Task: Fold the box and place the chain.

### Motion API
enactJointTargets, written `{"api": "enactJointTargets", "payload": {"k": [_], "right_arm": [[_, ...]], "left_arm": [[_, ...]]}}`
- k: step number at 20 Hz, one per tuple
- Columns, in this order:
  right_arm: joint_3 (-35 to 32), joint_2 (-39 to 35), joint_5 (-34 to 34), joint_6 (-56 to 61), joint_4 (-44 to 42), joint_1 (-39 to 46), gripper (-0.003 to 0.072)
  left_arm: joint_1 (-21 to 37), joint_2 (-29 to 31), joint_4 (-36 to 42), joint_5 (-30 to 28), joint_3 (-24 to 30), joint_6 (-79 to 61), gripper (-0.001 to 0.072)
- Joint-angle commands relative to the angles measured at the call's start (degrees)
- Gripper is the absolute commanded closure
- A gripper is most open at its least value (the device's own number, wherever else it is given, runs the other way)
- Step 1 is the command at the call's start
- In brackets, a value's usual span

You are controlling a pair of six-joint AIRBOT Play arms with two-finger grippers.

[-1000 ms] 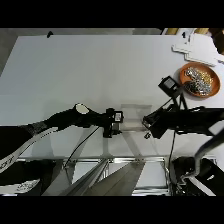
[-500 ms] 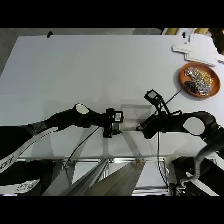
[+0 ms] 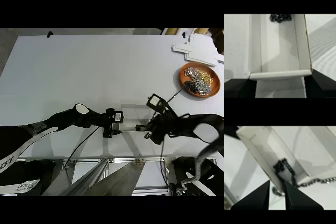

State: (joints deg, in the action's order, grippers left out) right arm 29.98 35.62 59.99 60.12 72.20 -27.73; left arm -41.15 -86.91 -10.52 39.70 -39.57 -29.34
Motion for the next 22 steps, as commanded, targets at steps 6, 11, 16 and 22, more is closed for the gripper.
{"api": "enactJointTargets", "payload": {"k": [6, 11, 16, 22], "right_arm": [[-9.9, -9.4, 6.3, -22.4, 6.3, 0.0, 0.0487], [-13.4, -3.6, -1.0, -40.3, 2.2, 0.0, 0.0487], [-13.4, 6.2, -7.2, -45.3, -1.3, 0.0, 0.0487], [-13.4, 10.2, -10.5, -47.1, -3.2, 0.0, 0.0487]], "left_arm": [[0.0, 0.0, 0.0, 0.0, 0.0, 0.0, 0.0435], [0.0, 0.0, 0.0, 0.0, 0.0, 0.0, 0.0435], [0.0, 0.0, 0.0, 0.0, 0.0, 0.0, 0.0435], [0.0, 0.0, 0.0, 0.0, 0.0, 0.0, 0.0435]]}}
